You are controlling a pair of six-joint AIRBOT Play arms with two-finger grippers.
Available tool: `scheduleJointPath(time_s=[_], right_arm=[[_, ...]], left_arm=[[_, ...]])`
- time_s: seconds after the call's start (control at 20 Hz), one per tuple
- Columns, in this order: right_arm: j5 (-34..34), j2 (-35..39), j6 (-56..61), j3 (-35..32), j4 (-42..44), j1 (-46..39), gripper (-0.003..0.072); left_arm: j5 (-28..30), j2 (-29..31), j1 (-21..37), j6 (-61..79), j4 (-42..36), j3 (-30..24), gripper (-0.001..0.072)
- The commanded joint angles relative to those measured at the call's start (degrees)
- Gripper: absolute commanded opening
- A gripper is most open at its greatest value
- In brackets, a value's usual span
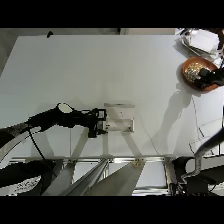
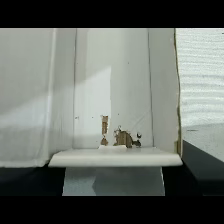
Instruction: Fold the box and place the chain.
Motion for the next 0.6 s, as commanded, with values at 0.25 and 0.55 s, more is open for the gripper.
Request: scheduleJointPath(time_s=[0.25,0.55], right_arm=[[19.3,24.41,-10.19,0.04,0.61,2.29,0.0014],[30.29,43.69,-10.58,0.04,1.11,10.25,0.0014]], left_arm=[[0.0,0.0,0.0,0.02,0.0,-0.02,0.0211],[0.0,0.0,0.0,0.02,0.0,-0.02,0.0211]])
